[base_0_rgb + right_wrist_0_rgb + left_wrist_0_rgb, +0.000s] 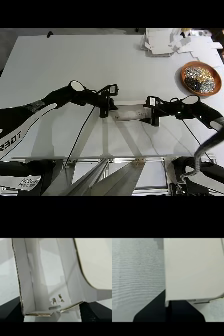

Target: Fold the box and place the chain.

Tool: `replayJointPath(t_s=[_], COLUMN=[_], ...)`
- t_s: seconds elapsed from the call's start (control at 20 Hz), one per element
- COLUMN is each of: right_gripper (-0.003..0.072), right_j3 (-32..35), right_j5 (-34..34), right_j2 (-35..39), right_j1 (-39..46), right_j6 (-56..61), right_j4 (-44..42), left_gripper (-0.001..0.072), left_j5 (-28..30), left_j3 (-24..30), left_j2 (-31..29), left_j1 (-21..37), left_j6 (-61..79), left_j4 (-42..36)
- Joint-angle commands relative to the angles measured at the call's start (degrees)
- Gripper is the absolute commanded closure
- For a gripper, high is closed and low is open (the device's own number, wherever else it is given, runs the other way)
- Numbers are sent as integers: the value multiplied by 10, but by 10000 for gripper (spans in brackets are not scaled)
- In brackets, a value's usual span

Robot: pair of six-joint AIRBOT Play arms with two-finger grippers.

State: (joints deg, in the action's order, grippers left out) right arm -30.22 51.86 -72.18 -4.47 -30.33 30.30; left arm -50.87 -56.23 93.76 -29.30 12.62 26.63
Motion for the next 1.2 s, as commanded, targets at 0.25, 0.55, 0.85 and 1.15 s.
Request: replayJointPath(t_s=[0.25, 0.55, 0.85, 1.15], right_gripper=[43, 73, 117, 118], right_j3=[0, 0, 0, 0], right_j5=[3, 2, -12, -20], right_j2=[-1, -1, -10, -10], right_j1=[-9, -9, -9, -9], right_j6=[5, 31, 33, 28], right_j4=[15, 44, 59, 59], left_gripper=[697, 697, 697, 697], left_j5=[1, 1, 1, 1], left_j3=[0, 0, 0, 0], left_j2=[0, 0, 0, 0], left_j1=[0, 0, 0, 0], left_j6=[0, 0, 0, 0], left_j4=[0, 0, 0, 0])
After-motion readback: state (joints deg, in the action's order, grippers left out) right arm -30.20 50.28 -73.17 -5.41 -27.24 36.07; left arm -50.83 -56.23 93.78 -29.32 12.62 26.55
